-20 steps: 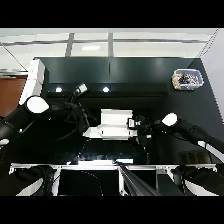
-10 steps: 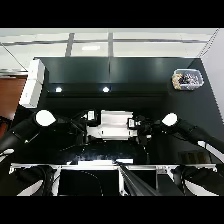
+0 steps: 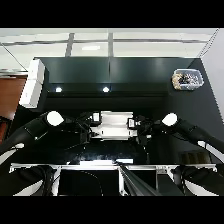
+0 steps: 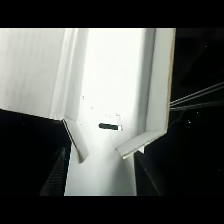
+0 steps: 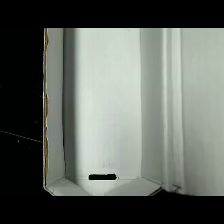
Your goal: Fold the box and place the chain.
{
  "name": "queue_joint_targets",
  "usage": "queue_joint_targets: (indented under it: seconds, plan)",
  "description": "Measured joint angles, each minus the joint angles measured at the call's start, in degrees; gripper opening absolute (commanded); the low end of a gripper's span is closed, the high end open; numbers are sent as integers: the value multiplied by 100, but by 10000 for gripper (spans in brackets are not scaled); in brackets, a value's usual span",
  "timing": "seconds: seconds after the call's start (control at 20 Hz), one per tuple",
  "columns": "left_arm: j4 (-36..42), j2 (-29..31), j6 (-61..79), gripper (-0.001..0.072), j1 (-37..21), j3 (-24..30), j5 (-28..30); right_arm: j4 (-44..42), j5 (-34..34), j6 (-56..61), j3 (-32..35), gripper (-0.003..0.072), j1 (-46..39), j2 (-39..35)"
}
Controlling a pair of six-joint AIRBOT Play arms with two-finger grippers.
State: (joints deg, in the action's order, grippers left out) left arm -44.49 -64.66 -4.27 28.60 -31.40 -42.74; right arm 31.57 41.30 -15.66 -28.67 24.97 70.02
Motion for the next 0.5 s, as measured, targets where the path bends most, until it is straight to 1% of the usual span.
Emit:
queue_joint_targets:
  seconds: [0.05, 0.1, 0.15, 0.25, 0.5]
  plan:
    - [94, -33, 9, 418, 26, 0, 11, 0, 0, 0, 0, 316, 0, 0]
    - [181, -52, 44, 294, 59, 0, 9, 0, 0, 0, 0, 316, 0, 0]
    - [247, -66, 81, 241, 90, 0, 13, 0, 0, 0, 0, 316, 0, 0]
    - [330, -85, 116, 220, 166, 0, 17, 0, 0, 0, 0, 316, 0, 0]
    - [444, -103, 153, 219, 260, 0, 70, 2, 0, 0, 0, 316, 0, 0]
